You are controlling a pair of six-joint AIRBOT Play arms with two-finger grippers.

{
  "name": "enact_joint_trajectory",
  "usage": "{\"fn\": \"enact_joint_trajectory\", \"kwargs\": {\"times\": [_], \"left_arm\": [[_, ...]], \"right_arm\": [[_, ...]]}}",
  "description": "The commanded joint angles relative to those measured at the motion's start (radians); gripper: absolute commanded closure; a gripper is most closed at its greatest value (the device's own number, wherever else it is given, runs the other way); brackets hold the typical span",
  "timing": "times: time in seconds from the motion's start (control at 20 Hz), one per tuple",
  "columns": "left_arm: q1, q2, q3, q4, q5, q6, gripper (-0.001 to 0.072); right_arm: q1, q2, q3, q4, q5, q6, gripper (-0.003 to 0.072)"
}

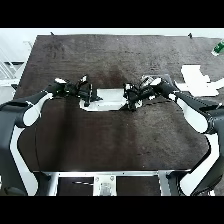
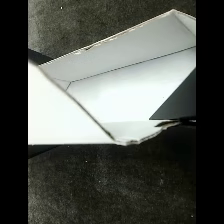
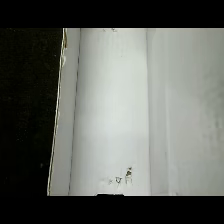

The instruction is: Fold the box and place the chain.

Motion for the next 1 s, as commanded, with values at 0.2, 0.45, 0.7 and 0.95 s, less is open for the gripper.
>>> {"fn": "enact_joint_trajectory", "kwargs": {"times": [0.2,0.45,0.7,0.95], "left_arm": [[0.0,0.0,0.0,-0.002,0.001,0.0,0.0689],[0.0,0.0,0.0,-0.016,0.002,0.0,0.069],[0.0,0.0,0.0,-0.023,0.0,0.0,0.069],[0.0,0.002,0.002,-0.036,-0.01,0.002,0.0444]], "right_arm": [[0.0,0.0,0.001,0.003,0.0,0.0,0.0113],[0.0,0.0,0.001,0.003,0.0,0.0,0.0113],[0.0,0.0,0.001,0.003,0.0,0.0,0.0113],[0.0,0.0,0.001,0.003,0.0,0.0,0.0113]]}}
